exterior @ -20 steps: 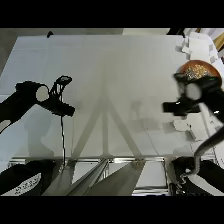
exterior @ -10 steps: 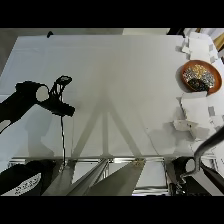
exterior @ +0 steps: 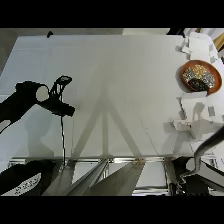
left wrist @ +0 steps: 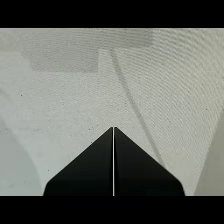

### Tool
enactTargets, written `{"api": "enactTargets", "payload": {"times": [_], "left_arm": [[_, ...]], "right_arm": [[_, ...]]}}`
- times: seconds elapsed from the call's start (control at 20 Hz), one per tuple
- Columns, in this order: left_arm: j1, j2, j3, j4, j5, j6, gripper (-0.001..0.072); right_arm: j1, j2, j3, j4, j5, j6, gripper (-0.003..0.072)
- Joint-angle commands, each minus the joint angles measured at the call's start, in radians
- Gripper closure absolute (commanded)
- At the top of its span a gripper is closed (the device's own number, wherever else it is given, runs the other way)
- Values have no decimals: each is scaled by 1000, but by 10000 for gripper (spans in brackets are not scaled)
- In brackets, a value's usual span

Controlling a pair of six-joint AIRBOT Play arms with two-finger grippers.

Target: Fold the box and place the chain.

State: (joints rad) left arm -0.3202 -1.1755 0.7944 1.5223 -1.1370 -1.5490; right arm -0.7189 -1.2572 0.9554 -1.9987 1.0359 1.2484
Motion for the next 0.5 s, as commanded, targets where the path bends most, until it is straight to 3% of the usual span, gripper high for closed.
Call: {"api": "enactTargets", "payload": {"times": [0.0,0.15,0.25,0.35,0.45], "left_arm": [[1,1,0,0,0,0,700],[1,1,0,0,0,0,700],[1,1,0,0,0,0,700],[1,1,0,0,0,0,700],[1,1,0,0,0,0,700]], "right_arm": [[-6,-97,1,40,-28,-66,113],[-6,-140,1,46,-61,-71,188],[-6,-142,1,65,-95,-71,369],[-6,-142,1,68,-76,-72,641],[4,-138,1,70,-16,-119,673]]}}
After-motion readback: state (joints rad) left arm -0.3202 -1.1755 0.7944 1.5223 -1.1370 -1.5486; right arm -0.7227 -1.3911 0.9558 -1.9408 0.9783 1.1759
